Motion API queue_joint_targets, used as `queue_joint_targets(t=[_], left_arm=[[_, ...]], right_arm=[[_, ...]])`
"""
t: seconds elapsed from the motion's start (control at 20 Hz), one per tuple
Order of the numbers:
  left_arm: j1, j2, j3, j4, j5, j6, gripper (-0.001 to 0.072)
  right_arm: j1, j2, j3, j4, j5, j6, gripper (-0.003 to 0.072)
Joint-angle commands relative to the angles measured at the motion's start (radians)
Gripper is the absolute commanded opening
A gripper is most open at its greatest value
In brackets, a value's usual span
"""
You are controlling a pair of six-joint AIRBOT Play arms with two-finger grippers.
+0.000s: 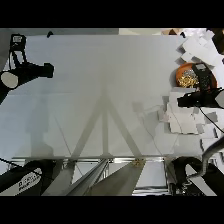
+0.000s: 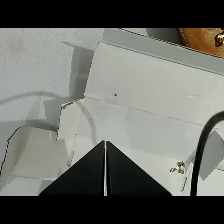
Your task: Fold the box and place the chain.
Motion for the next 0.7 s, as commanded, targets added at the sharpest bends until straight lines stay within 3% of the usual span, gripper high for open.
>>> queue_joint_targets(t=[0.0, 0.35, 0.55, 0.65], left_arm=[[0.000, 0.001, 0.001, 0.000, 0.000, 0.000, 0.0695], [0.000, 0.001, 0.001, 0.000, 0.000, 0.000, 0.0695], [0.000, 0.001, 0.001, 0.000, 0.000, 0.000, 0.0695], [0.000, 0.001, 0.001, 0.000, 0.000, 0.000, 0.0695]], right_arm=[[0.000, 0.001, 0.001, 0.000, 0.000, 0.000, 0.0010], [0.000, 0.001, 0.001, 0.034, 0.002, 0.001, 0.0010], [0.000, 0.002, 0.002, 0.198, 0.105, -0.001, 0.0010], [0.000, 0.002, 0.011, 0.211, 0.171, -0.027, 0.0010]])
